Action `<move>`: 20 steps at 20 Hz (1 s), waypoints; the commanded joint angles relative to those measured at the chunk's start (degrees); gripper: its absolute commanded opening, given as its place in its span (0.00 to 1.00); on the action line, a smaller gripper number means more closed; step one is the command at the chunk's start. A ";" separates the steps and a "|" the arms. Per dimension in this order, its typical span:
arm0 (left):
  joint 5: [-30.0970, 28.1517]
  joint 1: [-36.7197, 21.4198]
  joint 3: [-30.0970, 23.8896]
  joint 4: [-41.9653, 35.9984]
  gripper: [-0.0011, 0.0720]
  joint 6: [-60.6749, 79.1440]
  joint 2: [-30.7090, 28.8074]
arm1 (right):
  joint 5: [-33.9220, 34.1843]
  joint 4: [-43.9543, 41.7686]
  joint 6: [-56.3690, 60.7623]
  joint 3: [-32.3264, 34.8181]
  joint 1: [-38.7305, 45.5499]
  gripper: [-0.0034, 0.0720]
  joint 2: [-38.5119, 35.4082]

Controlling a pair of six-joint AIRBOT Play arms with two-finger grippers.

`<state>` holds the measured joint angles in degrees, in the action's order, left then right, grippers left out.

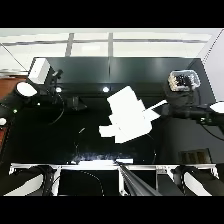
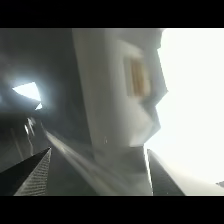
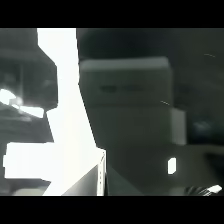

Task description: Fold the box and place the chain.

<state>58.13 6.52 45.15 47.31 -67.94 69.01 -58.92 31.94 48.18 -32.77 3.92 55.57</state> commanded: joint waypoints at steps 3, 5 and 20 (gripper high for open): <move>-4.15 2.43 -11.19 -12.46 0.95 6.47 -0.02 | 7.52 0.04 -11.54 1.25 -13.88 0.09 -1.99; -4.87 2.36 -14.01 -22.21 0.95 14.82 0.04 | 8.61 0.04 -11.72 1.25 -15.50 0.09 -1.99; 4.96 8.83 -14.49 -44.17 0.95 49.05 14.12 | 8.98 0.02 -12.44 1.25 -15.85 0.09 -1.97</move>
<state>57.91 14.57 30.33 9.65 -29.78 80.05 -49.36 31.99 35.75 -31.57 -11.86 53.65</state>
